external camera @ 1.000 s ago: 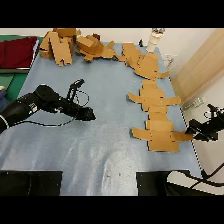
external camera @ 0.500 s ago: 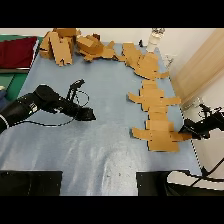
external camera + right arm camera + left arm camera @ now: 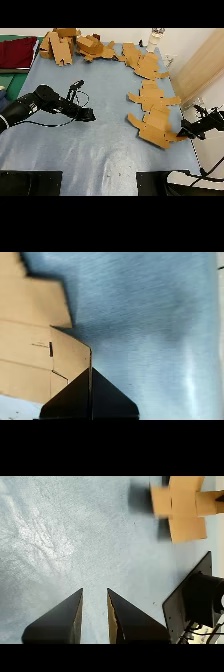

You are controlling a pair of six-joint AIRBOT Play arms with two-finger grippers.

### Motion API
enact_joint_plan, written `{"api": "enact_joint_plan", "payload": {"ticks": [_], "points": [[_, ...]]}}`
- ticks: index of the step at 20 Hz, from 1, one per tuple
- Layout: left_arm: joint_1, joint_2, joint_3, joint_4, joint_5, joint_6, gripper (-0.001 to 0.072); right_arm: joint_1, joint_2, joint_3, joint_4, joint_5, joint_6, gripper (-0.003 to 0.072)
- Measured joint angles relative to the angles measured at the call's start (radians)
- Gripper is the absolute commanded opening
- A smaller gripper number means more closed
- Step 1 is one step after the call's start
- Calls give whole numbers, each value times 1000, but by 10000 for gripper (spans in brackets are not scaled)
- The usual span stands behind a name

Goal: Fold the box.

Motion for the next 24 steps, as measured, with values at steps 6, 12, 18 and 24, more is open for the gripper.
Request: {"api": "enact_joint_plan", "payload": {"ticks": [6,12,18,24], "points": [[33,-1,-11,-5,-11,-54,250,51,45,-2,283,65,-68,1],[134,-2,-63,-3,-93,-47,250,258,175,-8,335,45,-88,1],[176,-1,-101,-6,-130,-7,251,467,276,-87,241,-8,-4,1],[198,-11,-108,-55,-132,110,494,700,370,-294,280,-346,14,1]]}}
